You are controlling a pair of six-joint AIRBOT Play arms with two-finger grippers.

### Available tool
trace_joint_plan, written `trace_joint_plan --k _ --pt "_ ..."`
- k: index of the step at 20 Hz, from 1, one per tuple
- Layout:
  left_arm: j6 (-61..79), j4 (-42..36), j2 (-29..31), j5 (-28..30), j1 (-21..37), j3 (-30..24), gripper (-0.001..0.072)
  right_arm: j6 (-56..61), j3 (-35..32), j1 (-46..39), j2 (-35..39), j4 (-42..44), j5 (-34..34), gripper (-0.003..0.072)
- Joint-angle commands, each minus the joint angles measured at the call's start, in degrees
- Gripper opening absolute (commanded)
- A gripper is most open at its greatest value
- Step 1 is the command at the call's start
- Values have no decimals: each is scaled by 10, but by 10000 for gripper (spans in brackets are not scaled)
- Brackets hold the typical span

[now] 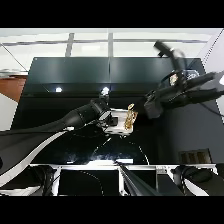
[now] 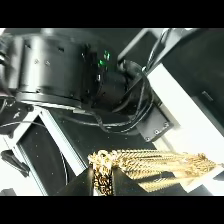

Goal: Fold the box and place the chain.

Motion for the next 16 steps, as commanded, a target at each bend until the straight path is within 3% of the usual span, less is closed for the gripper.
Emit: trace_joint_plan --k 1,4,9,14,16 --pt "0 0 0 0 0 0 27 2 -32 16 -3 -26 -34 32" --pt "0 0 0 0 0 0 28 34 -38 14 -4 -95 -19 33" --pt "0 0 0 0 0 0 28 35 -101 22 -23 -42 -91 34" --pt "0 0 0 -1 0 0 27 37 -104 43 -77 -43 -118 40" --pt "0 0 0 -4 0 0 27 46 -103 37 -78 -68 -113 381"
